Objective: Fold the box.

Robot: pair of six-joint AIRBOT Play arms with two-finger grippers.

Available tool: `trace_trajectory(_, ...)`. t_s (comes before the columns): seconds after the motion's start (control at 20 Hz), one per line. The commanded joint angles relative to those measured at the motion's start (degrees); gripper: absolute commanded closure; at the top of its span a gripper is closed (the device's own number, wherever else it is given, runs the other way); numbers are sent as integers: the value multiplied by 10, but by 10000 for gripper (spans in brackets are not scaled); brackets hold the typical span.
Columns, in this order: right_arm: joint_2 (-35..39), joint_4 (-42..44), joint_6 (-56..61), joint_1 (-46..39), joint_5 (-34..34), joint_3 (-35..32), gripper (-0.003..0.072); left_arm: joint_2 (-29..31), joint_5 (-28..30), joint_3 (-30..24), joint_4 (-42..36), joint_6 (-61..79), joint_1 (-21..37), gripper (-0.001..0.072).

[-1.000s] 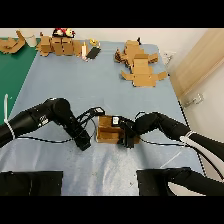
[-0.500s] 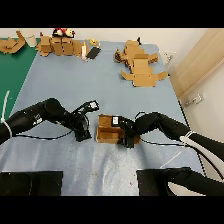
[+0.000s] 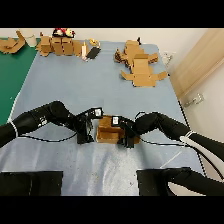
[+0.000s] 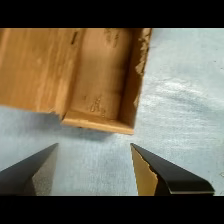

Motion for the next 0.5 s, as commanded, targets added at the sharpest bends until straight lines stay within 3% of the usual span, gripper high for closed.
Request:
trace_trajectory(0.0,0,0,0,0,0,1,177,-10,3,-9,-50,84,-7,3)
trace_trajectory(0.45,0,0,0,0,0,1,177,-31,37,-13,-74,144,-5,3)
